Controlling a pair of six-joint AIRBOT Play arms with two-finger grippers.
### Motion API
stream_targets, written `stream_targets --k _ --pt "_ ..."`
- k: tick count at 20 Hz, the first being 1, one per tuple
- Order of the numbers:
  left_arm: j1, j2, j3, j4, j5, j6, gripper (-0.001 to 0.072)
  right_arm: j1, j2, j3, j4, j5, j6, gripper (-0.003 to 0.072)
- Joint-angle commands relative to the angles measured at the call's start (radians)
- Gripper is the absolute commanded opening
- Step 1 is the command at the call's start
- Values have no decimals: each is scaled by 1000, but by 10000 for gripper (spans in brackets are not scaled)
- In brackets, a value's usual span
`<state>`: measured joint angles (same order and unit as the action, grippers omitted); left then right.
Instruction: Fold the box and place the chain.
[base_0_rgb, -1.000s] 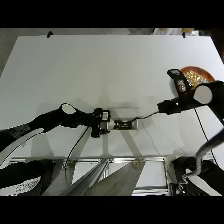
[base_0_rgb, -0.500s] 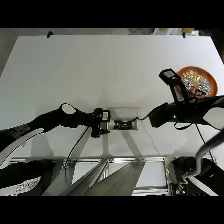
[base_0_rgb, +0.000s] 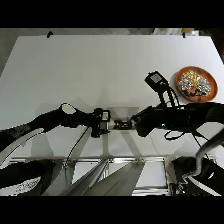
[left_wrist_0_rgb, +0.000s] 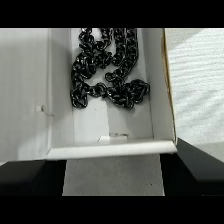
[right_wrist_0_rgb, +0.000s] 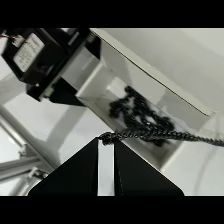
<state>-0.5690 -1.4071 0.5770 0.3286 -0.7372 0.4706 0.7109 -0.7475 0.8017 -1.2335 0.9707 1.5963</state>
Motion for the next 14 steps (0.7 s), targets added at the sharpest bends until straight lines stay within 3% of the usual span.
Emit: stream_targets --k 1,11,14 --pt "0 0 0 0 0 0 326 48 -31 1 45 -57 0 22" --pt "0 0 0 0 0 0 326 63 -275 2 34 -105 -32 46" --pt "0 0 0 0 0 0 326 61 -258 30 14 -71 -132 340"
